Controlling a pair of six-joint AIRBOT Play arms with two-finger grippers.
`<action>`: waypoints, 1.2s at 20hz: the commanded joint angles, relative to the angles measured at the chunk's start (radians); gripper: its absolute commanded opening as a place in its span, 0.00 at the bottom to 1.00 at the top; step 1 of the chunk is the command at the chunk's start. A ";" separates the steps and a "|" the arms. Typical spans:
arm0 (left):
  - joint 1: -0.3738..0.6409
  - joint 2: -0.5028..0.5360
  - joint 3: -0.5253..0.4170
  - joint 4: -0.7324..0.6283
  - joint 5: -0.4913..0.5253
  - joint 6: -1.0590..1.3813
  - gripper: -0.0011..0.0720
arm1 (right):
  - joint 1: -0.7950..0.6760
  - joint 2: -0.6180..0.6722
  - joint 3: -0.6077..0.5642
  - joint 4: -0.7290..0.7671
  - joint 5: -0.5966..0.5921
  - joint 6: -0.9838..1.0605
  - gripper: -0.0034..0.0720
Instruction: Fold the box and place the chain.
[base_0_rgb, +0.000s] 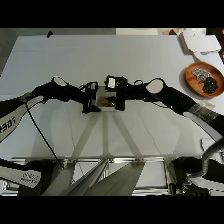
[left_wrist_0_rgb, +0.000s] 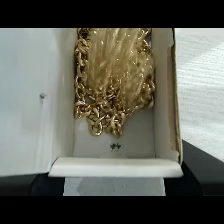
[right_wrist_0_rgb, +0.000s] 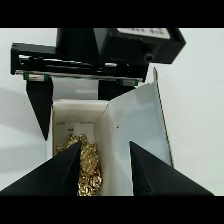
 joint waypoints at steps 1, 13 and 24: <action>0.001 0.001 0.000 0.000 0.000 0.000 0.37 | 0.001 0.008 0.001 -0.003 0.015 0.004 0.49; 0.001 0.001 0.000 0.000 0.000 0.000 0.37 | -0.159 -0.002 0.270 -0.181 0.410 0.456 0.49; 0.001 0.001 0.000 0.000 0.000 0.000 0.37 | -0.196 -0.373 0.544 -0.240 0.653 1.077 0.40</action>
